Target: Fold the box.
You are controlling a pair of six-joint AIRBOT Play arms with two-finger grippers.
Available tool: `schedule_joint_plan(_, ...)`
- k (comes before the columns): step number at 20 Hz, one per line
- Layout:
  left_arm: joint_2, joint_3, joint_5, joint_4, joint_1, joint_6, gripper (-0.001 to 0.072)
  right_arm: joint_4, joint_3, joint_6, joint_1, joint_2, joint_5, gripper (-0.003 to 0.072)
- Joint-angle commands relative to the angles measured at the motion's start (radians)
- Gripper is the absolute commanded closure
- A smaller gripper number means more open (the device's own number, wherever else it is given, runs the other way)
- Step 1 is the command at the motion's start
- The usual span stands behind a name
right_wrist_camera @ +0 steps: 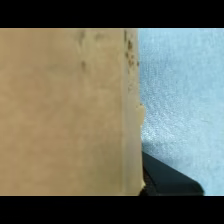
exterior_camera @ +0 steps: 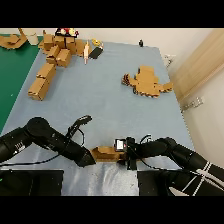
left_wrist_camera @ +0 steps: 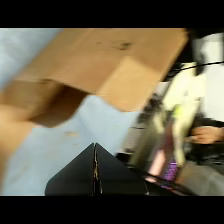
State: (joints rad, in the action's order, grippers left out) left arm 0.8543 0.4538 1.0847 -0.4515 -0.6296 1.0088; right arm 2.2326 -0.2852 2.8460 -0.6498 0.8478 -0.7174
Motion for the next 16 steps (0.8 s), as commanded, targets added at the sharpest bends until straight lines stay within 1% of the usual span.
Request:
schedule_joint_plan(1, -0.002, -0.049, -0.11, 0.29, -0.109, 0.019, 0.0698, 0.0, 0.0, 0.0, 0.0, 0.0, 0.001, 0.0168)
schedule_joint_plan(4, -0.002, -0.082, -0.33, 0.396, -0.188, 0.006, 0.0698, 0.0, 0.0, 0.0, -0.001, 0.0, 0.0, 0.0168)
schedule_joint_plan(6, -0.002, -0.082, -0.427, 0.453, -0.199, -0.016, 0.0698, 0.0, 0.0, 0.0, -0.001, -0.002, 0.0, 0.0168)
schedule_joint_plan(10, 0.006, -0.082, -0.651, 0.48, -0.199, -0.016, 0.0698, 0.0, 0.0, 0.0, -0.001, -0.002, 0.0, 0.0168)
schedule_joint_plan(12, 0.026, -0.082, -0.716, 0.478, -0.198, -0.017, 0.0698, 0.0, 0.0, 0.0, -0.001, -0.002, 0.0, 0.0168)
schedule_joint_plan(16, 0.106, -0.071, -0.776, 0.478, -0.198, -0.019, 0.0699, 0.0, 0.0, 0.0, -0.001, -0.002, 0.0, 0.0168)
